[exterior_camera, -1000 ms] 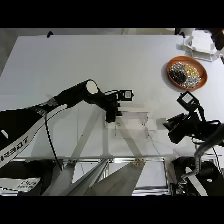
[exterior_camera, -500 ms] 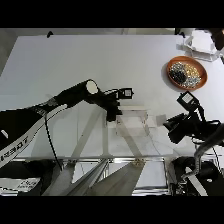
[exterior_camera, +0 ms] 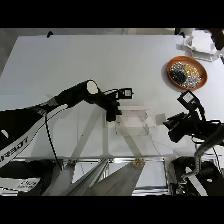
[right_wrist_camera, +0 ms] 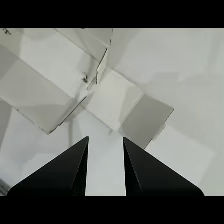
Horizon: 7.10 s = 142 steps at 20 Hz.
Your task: Fold the box and place the chain.
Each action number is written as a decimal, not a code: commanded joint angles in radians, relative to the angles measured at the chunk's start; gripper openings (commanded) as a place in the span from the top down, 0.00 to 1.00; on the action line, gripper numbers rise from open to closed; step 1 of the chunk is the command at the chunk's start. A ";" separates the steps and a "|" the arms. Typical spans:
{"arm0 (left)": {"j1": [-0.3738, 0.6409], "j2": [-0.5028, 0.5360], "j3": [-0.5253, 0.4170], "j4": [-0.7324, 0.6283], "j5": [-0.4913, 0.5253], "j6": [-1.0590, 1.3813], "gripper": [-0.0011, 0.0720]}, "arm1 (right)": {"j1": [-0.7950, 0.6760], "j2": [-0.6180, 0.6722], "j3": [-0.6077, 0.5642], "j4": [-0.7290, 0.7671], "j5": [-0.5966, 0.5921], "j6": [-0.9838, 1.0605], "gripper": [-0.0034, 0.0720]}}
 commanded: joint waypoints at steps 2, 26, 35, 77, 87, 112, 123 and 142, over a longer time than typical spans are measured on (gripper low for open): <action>0.000 -0.016 -0.001 0.001 -0.003 0.014 0.98 | 0.000 0.001 0.000 0.000 -0.004 0.000 0.66; 0.000 -0.021 -0.001 0.000 -0.006 0.013 0.97 | 0.014 0.023 0.000 0.111 0.179 -0.231 0.93; 0.000 -0.021 -0.001 0.000 -0.009 0.013 0.97 | 0.147 -0.206 -0.146 -0.058 -0.095 -0.631 0.01; 0.000 -0.021 -0.001 -0.003 -0.010 0.013 0.97 | 0.118 -0.430 -0.129 0.275 -0.414 -1.062 0.03; 0.000 -0.021 -0.001 -0.003 -0.010 0.013 0.97 | 0.071 -0.436 -0.098 0.346 -0.408 -1.128 0.03; 0.000 -0.021 -0.001 -0.003 -0.010 0.013 0.97 | -0.015 -0.488 -0.084 0.431 -0.329 -1.180 0.06; 0.000 -0.021 -0.001 -0.003 -0.010 0.013 0.97 | -0.063 -0.621 -0.037 0.533 -0.253 -1.297 0.06; 0.000 -0.021 -0.001 -0.003 -0.010 0.013 0.97 | -0.063 -0.723 -0.036 0.562 -0.172 -1.353 0.10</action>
